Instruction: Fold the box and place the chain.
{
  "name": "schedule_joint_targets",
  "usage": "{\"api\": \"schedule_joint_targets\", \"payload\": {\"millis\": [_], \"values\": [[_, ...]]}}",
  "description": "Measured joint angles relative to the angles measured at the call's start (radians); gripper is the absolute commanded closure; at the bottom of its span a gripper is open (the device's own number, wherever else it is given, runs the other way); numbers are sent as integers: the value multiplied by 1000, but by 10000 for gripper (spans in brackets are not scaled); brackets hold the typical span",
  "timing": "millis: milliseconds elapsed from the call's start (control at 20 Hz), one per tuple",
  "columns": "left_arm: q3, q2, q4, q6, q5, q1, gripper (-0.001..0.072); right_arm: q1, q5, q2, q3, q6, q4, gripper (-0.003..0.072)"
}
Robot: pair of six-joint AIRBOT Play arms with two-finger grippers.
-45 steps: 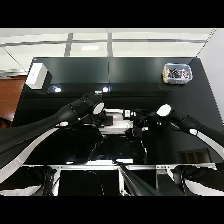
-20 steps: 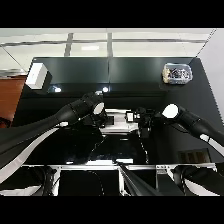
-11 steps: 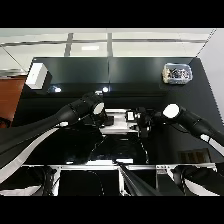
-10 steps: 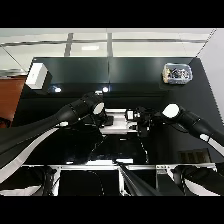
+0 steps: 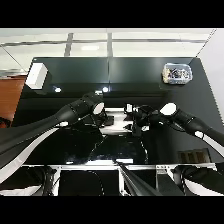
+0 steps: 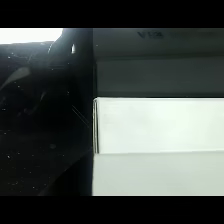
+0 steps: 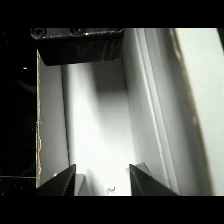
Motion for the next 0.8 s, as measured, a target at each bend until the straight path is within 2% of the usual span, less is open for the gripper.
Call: {"api": "schedule_joint_targets", "payload": {"millis": [150, 300, 450, 550, 650, 800], "values": [[0, 0, -2, 0, -2, 0, 685, -11, 18, 15, 5, 158, -42, 668], [0, 0, -9, 0, -8, 0, 685, -92, 109, 80, 56, 549, -167, 668], [0, 0, -16, 0, -8, 0, 684, -286, 250, 158, 100, 926, -304, 668], [0, 0, -18, 0, -8, 0, 684, -449, 276, 175, 77, 1123, -361, 668], [0, 0, -19, 0, -8, 0, 684, -582, 290, 163, 18, 1277, -362, 668], [0, 0, -21, 0, -8, 0, 684, -639, 326, 99, -58, 1334, -268, 668]]}}
